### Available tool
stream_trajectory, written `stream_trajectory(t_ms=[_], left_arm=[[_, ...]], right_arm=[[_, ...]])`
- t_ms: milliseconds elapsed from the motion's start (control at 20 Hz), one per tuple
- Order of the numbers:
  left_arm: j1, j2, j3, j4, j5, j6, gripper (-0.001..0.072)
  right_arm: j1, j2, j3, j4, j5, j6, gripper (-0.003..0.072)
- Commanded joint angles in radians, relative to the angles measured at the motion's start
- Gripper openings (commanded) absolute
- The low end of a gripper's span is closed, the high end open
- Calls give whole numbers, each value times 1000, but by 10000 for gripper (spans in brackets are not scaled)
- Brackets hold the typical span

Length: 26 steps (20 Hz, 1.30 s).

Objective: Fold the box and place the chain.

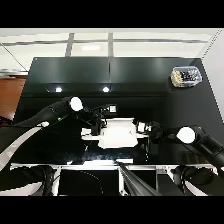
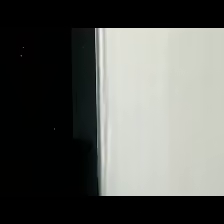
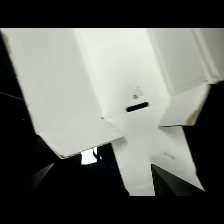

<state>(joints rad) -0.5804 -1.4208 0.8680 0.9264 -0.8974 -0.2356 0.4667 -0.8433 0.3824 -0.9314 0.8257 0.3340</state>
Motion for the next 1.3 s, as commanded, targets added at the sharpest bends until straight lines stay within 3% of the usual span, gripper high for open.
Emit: stream_trajectory(t_ms=[0, 250, 850, 1100, 1250], left_arm=[[0, 0, 0, 0, -1, 0, 27], [0, 0, 1, 0, -1, 0, 27], [0, 0, 1, 0, 1, 0, 26], [0, 0, 1, 0, 3, 0, 26], [0, 0, 1, 0, 3, 0, 26]], right_arm=[[70, -2, -37, 54, -72, 3, 704], [144, -22, -35, 111, -299, -19, 704], [91, -21, 60, 16, -259, -20, 703], [75, -38, 60, 100, -228, -41, 703], [23, -76, 60, 259, -222, -145, 702]])
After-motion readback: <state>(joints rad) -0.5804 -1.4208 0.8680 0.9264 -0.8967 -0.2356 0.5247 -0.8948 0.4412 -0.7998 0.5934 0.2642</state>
